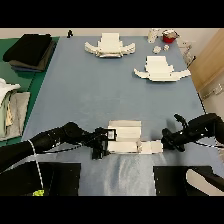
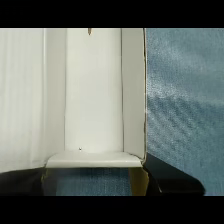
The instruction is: Fold the box.
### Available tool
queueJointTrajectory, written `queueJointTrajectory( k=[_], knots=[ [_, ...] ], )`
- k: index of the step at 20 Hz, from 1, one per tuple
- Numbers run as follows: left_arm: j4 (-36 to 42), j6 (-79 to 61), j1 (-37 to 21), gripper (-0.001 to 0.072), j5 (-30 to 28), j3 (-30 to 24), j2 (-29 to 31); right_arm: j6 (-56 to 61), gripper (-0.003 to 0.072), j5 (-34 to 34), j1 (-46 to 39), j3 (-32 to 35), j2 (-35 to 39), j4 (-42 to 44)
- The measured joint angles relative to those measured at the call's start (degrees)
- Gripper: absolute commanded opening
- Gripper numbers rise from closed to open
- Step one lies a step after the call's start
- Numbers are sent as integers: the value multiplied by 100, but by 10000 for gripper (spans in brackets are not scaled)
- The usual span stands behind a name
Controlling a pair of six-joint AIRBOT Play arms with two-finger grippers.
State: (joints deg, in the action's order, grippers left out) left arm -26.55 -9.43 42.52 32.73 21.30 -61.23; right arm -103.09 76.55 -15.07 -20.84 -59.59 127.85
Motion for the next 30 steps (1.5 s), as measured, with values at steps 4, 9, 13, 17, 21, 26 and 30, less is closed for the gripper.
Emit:
queueJointTrajectory(
  k=[4,9,13,17,21,26,30],
  knots=[
    [0,0,0,508,0,0,2,-175,1,9,-9,155,-9,385],
    [0,0,0,508,0,0,2,-304,1,57,-9,210,195,699],
    [0,0,0,509,0,0,2,-334,2,155,11,219,457,863],
    [0,0,0,508,0,0,2,-343,2,52,472,219,566,898],
    [0,0,0,509,0,0,0,-339,2,-205,1080,186,629,931],
    [0,0,0,509,0,0,0,-295,215,-389,1600,-20,927,933],
    [0,2,0,508,0,0,2,-234,455,-444,1897,-214,1106,925]
  ],
)
